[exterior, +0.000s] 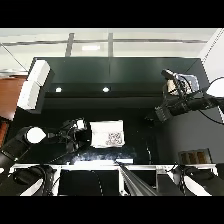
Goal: Fold the box and place the chain.
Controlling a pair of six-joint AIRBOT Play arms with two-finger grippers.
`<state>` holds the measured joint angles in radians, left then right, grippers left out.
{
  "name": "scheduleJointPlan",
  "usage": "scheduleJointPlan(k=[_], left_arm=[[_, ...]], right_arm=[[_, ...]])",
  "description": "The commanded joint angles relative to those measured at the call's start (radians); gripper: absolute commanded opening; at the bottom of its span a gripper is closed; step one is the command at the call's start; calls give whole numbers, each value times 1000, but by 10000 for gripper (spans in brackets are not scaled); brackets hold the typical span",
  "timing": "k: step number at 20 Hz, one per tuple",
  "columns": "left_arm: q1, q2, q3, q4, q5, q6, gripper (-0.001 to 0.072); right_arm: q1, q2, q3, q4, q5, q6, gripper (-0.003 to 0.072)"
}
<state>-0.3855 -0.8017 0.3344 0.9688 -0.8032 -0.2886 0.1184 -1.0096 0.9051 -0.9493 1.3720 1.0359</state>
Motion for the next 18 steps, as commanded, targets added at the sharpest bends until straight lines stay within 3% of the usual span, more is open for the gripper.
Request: scheduleJointPlan(k=[1,18], left_arm=[[1,-1,-3,-187,-2,238,699],[-11,-139,-3,-291,-31,391,698]], right_arm=[[0,1,0,-13,-2,0,615],[0,1,0,-13,-15,0,615]])
